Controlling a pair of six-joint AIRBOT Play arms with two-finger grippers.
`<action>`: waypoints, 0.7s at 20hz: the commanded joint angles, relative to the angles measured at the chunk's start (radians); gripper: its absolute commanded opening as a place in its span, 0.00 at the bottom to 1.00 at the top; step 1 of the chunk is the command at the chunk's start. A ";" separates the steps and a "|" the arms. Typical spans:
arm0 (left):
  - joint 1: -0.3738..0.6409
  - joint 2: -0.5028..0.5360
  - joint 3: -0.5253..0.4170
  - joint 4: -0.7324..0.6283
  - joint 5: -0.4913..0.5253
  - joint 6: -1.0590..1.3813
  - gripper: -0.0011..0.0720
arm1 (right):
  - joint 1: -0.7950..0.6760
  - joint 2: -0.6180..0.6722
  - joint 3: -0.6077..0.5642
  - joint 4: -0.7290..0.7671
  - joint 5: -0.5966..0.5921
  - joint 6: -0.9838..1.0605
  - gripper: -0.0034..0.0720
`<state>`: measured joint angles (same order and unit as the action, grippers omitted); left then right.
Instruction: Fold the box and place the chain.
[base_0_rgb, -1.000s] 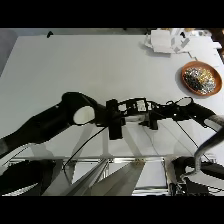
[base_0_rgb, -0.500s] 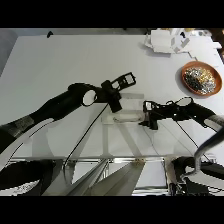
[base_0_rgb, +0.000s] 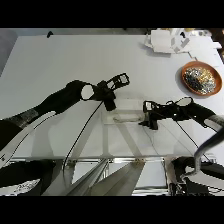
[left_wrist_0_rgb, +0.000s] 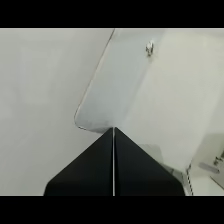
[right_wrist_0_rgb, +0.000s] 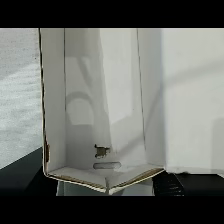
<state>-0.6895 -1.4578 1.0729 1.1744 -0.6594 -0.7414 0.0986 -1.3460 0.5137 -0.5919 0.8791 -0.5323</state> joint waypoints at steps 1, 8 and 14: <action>0.008 0.104 0.001 0.061 -0.183 0.079 0.02 | 0.000 0.000 0.000 0.000 0.000 0.000 0.59; 0.006 0.216 0.000 0.063 -0.612 0.381 0.03 | 0.000 0.000 0.000 0.000 0.000 0.000 0.59; 0.006 0.064 0.000 0.023 -0.418 0.455 0.42 | 0.000 0.000 0.000 0.000 0.000 0.000 0.59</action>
<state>-0.6861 -1.3365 1.0729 1.2114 -1.1595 -0.3241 0.0986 -1.3460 0.5137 -0.5915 0.8787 -0.5323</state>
